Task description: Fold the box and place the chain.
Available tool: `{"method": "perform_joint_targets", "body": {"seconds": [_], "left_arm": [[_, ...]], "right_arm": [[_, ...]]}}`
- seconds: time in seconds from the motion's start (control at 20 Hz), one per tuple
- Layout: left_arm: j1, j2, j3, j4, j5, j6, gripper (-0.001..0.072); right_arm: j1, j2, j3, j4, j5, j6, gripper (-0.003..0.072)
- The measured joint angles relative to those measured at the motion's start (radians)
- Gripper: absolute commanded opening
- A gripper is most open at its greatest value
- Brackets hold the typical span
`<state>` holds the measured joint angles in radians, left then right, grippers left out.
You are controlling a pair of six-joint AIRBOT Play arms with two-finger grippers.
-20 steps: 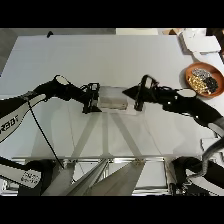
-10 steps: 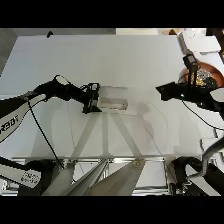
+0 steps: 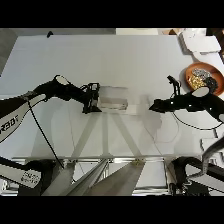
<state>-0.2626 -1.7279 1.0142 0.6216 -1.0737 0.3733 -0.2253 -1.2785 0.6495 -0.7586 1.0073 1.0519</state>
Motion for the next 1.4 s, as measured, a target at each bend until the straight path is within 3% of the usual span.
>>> {"method": "perform_joint_targets", "body": {"seconds": [0.25,0.6,0.75,0.8,1.4], "left_arm": [[0.0,0.0,0.0,0.0,0.0,0.0,0.0225],[0.0,0.0,0.0,0.0,0.0,0.0,0.0225],[0.0,0.0,0.0,0.0,0.0,0.0,0.0225],[0.0,0.0,0.0,0.0,0.0,0.0,0.0225],[0.0,0.0,0.0,0.0,0.0,0.0,0.0225]], "right_arm": [[0.076,-0.109,0.0,0.161,-0.023,-0.062,0.0005],[0.129,-0.142,0.0,0.341,-0.013,-0.127,0.0028],[0.151,-0.145,0.0,0.404,0.001,-0.148,0.0357],[0.16,-0.145,0.0,0.418,0.0,-0.153,0.0391],[0.266,-0.115,0.001,0.456,-0.124,-0.167,0.0397]]}}
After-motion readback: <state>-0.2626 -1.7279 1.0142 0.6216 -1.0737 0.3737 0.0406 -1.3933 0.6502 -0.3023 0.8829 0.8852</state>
